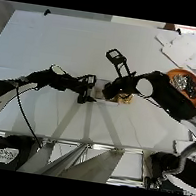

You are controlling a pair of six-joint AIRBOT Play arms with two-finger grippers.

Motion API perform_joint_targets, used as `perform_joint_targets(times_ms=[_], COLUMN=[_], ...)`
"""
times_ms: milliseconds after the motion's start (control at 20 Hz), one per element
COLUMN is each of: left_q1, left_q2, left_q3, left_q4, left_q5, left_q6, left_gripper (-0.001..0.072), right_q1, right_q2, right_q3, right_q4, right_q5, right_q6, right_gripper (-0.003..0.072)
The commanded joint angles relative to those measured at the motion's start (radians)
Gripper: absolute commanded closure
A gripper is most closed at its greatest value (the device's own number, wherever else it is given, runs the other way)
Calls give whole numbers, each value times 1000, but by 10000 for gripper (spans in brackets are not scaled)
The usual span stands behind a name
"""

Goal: Fold the box and place the chain.

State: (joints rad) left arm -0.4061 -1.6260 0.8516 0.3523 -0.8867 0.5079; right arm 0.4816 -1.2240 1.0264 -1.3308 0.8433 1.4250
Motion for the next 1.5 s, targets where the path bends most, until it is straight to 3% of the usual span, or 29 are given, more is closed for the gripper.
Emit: perform_joint_targets(times_ms=[0, 150, 350, 450, 550, 800, 1200, 1250, 1350, 1450], left_q1=[-1, 0, 0, -1, -1, -1, -1, -1, 0, -1], left_q2=[0, 0, 0, 0, 0, 0, 0, 0, 0, 0], left_q3=[0, 0, 0, 0, 0, 0, 0, 0, 0, 0], left_q4=[0, 0, 0, 0, 0, 0, 0, 0, 0, 0], left_q5=[0, 0, 0, 0, 0, 0, 0, 0, 0, 0], left_q6=[0, 0, 0, 0, 0, 0, 0, 0, 0, 0], left_gripper=[387, 387, 387, 387, 387, 387, 387, 387, 387, 387], right_q1=[-6, -101, -257, -305, -320, -307, -277, -277, -277, -277], right_q2=[92, 159, 176, 175, 153, 11, -153, -165, -175, -175], right_q3=[1, -2, -73, -142, -196, -209, -209, -209, -209, -209], right_q4=[-101, -105, -102, -102, -102, -72, -71, -71, -68, -68], right_q5=[72, 187, 241, 202, 148, 13, -83, -83, -83, -80], right_q6=[-25, -185, -338, -415, -446, -457, -454, -454, -454, -454], right_gripper=[346, 345, 344, 310, 108, 105, 112, 121, 242, 457])
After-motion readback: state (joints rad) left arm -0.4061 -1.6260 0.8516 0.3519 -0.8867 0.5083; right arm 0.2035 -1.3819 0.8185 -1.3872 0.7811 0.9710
